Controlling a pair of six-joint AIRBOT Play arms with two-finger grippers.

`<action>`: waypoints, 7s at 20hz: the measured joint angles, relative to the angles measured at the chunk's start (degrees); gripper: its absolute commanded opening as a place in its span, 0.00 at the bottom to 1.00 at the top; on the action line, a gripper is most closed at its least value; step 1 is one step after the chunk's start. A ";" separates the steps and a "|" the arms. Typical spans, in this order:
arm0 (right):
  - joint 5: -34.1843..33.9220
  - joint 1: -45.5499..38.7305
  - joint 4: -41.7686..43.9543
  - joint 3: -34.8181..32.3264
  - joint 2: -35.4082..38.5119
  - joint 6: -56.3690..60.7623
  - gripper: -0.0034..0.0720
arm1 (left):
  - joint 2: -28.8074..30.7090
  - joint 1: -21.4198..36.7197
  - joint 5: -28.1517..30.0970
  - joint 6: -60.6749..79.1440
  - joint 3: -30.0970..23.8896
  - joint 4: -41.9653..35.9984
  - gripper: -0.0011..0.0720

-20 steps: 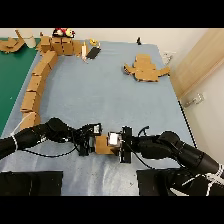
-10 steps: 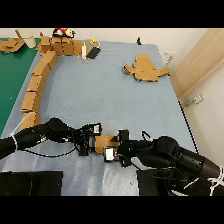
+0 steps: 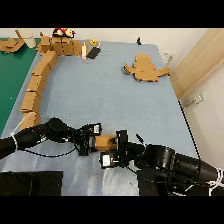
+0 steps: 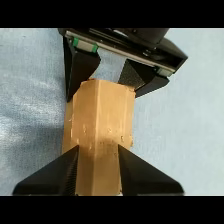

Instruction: Fold the box.

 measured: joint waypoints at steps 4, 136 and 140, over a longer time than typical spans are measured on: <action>0.15 0.55 -2.45 0.00 -0.04 1.75 0.38 | 0.00 0.00 0.04 0.00 0.00 0.00 0.83; -29.68 -29.38 6.49 11.58 5.55 76.63 0.05 | 7.65 0.09 6.58 -23.26 0.04 1.95 0.83; -29.68 -29.35 6.49 11.58 5.55 77.13 0.05 | 8.55 2.84 14.93 -30.75 0.04 3.91 0.83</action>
